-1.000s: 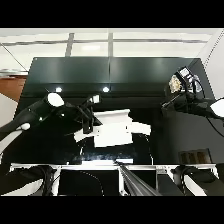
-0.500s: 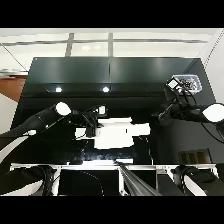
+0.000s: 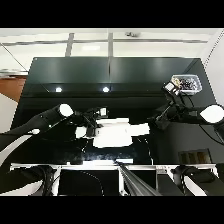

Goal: Fold the box and place the chain.

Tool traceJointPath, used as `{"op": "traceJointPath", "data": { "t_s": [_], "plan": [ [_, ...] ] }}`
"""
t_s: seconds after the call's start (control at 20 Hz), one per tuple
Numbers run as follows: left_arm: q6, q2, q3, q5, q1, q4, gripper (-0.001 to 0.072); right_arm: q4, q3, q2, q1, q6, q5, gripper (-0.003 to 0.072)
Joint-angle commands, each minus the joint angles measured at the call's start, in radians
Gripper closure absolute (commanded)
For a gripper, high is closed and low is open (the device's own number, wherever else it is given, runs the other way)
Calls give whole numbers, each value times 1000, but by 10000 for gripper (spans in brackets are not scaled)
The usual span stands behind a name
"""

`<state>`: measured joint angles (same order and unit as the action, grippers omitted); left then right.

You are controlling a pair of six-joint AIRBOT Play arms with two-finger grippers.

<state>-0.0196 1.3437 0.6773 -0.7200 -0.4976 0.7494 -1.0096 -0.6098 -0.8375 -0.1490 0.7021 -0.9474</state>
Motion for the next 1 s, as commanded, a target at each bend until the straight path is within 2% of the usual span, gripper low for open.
{"op": "traceJointPath", "data": {
  "t_s": [0.0, 0.2, 0.5, 0.75, 0.95],
  "plan": [
    [0, 4, 0, 33, 0, 29, 683, 13, 9, 0, -37, -9, -17, -15],
    [0, 4, 0, 31, -1, 55, 683, 14, 58, 0, -131, -114, 6, -16],
    [0, 4, 0, 29, 0, 55, 683, 14, 161, -2, -277, -230, 150, -24],
    [0, 4, 0, 28, 0, 54, 683, 28, 176, -51, -351, -414, 103, -23],
    [0, 4, 0, 21, -1, 54, 683, 140, 176, -123, -353, -551, 96, -23]
  ]
}}
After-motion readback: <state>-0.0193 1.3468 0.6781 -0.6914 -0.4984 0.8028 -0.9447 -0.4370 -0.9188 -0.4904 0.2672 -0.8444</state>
